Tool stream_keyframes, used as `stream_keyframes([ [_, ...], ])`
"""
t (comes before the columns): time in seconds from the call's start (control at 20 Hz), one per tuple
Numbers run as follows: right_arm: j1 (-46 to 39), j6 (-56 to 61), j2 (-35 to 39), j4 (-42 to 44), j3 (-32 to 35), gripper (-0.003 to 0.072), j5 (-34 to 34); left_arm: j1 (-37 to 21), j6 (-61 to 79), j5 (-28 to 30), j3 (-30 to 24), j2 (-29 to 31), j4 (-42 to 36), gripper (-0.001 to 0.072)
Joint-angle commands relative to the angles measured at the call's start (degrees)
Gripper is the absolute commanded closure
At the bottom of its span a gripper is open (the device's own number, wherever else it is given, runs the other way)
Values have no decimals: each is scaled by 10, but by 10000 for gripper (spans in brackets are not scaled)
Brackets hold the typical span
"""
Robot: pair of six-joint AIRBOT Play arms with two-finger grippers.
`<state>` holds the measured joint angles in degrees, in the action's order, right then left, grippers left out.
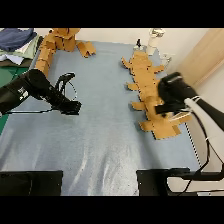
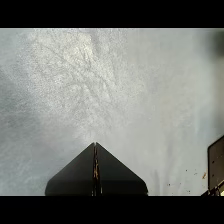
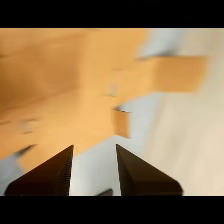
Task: Fold the box.
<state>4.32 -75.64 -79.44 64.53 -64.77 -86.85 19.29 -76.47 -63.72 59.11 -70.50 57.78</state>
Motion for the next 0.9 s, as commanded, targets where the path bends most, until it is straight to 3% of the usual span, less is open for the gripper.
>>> stream_keyframes([
  [0.0, -169, -64, 1, 16, 0, 284, 10, 0, 0, 22, 0, -1, -2, 697],
  [0.2, -342, -193, 1, 170, 0, 284, 99, 0, 0, 51, 0, -1, -25, 697],
  [0.35, -411, -238, 1, 190, 0, 284, 170, 0, 0, 64, 0, -1, -33, 697],
  [0.55, -438, -332, -1, 283, -2, 283, 216, 0, 1, 74, 0, -2, -65, 697],
  [0.85, -437, -401, -64, 381, -75, 284, 209, 0, 1, 68, 0, -2, -79, 697],
])
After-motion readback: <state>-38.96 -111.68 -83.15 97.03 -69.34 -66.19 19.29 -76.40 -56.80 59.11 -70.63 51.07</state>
